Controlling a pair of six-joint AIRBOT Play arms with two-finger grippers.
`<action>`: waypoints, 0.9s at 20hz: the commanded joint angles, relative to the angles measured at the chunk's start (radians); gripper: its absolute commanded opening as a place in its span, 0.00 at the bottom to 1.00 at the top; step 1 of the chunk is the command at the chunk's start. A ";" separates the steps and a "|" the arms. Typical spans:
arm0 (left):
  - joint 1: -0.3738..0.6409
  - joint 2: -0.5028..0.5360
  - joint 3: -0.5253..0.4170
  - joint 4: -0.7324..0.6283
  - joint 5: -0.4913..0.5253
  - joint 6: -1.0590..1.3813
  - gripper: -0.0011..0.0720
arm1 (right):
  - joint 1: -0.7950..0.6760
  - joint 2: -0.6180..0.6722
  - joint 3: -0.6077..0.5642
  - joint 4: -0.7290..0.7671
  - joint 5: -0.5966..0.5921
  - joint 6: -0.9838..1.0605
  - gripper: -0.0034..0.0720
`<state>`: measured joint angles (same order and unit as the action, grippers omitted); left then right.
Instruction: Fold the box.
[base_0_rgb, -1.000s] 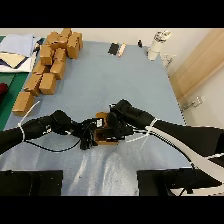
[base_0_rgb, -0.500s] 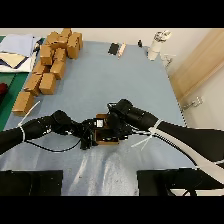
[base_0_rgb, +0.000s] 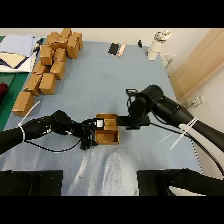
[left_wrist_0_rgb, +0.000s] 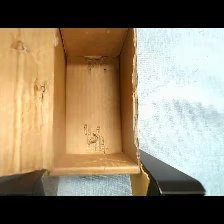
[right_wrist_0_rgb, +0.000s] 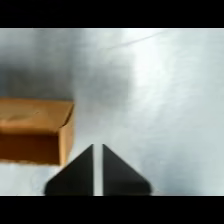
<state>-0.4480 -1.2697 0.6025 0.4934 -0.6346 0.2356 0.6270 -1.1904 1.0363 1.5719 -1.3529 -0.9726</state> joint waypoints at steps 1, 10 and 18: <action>0.000 0.000 0.000 0.000 -0.001 0.000 0.65 | -0.238 -0.029 -0.020 0.099 0.139 -0.262 0.05; 0.000 0.000 0.000 0.000 -0.001 0.000 0.65 | -0.435 -0.389 0.018 1.095 -0.016 -1.423 0.05; 0.000 0.000 0.000 0.000 -0.003 0.000 0.65 | -0.212 -0.098 -0.182 0.973 0.079 -1.507 0.05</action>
<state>-0.4480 -1.2697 0.6025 0.4934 -0.6369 0.2352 0.3450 -1.3891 0.9264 2.5973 -1.3689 -2.4325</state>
